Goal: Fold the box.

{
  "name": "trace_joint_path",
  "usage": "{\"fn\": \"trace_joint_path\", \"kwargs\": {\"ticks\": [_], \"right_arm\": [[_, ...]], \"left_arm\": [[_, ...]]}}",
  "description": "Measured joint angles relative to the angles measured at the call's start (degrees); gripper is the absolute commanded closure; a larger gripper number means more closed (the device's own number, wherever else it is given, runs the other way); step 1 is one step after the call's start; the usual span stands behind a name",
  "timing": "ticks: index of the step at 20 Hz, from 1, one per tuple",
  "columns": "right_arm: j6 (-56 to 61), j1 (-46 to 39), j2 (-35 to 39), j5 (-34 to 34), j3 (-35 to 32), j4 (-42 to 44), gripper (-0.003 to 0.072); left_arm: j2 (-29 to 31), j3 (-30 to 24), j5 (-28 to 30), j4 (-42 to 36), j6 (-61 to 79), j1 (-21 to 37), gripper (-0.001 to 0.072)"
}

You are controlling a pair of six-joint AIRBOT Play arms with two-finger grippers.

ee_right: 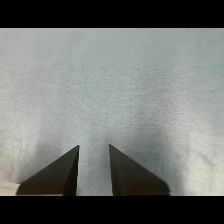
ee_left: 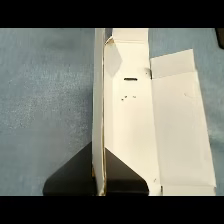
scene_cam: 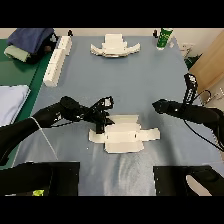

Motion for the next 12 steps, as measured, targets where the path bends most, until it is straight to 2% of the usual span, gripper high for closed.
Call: {"fn": "trace_joint_path", "kwargs": {"ticks": [5,9,12], "right_arm": [[0.15,0.00,0.00,-0.87,0.02,0.35,0.0386],[0.15,0.00,0.00,-0.96,0.02,0.48,0.0386],[0.17,0.00,-0.02,-1.07,0.02,0.74,0.0386]], "left_arm": [[0.76,0.04,1.99,0.37,-0.61,-0.07,0.0696],[4.48,0.37,7.39,0.31,2.75,-1.05,0.0699],[7.54,-1.36,11.85,0.26,4.94,-3.58,0.0699]]}}
